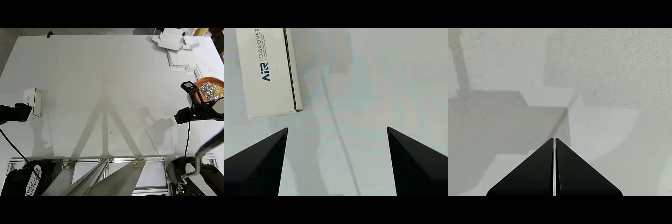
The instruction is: Fold the box and place the chain.
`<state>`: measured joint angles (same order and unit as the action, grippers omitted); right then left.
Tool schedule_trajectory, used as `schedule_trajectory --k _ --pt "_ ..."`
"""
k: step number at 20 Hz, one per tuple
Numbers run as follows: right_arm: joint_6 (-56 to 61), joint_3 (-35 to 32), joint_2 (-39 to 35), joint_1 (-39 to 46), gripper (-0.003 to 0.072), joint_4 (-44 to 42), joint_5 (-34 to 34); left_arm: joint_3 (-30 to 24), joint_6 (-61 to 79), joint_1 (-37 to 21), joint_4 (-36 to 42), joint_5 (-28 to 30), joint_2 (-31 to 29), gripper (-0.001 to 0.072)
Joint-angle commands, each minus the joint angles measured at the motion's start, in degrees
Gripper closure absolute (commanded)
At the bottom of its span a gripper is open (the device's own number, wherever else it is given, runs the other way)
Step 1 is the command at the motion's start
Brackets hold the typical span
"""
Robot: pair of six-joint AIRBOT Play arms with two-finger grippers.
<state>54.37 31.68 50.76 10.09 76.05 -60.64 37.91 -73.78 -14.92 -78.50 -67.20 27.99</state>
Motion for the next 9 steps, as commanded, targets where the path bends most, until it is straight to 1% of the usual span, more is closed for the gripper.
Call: schedule_trajectory --k 1,5,6,7,9 --pt "0.0 0.0 0.0 0.0 0.0669 0.0 0.0 0.0 0.0 0.0 0.0 2.0 2.5 0.0019" --pt "0.0 0.0 0.0 0.0 0.0669 0.0 0.0 0.0 0.0 0.0 0.0 4.3 5.5 0.0021" --pt "0.0 0.0 0.0 0.0 0.0669 0.0 0.0 0.0 0.0 0.0 -0.1 5.4 6.3 0.0063" --pt "0.0 0.0 0.0 0.0 0.0669 0.0 0.0 0.0 0.0 0.0 -0.7 6.6 7.3 0.0141" --pt "0.0 0.0 0.0 0.0 0.0669 0.0 0.0 0.0 0.0 0.0 -2.3 8.3 9.0 0.0154"
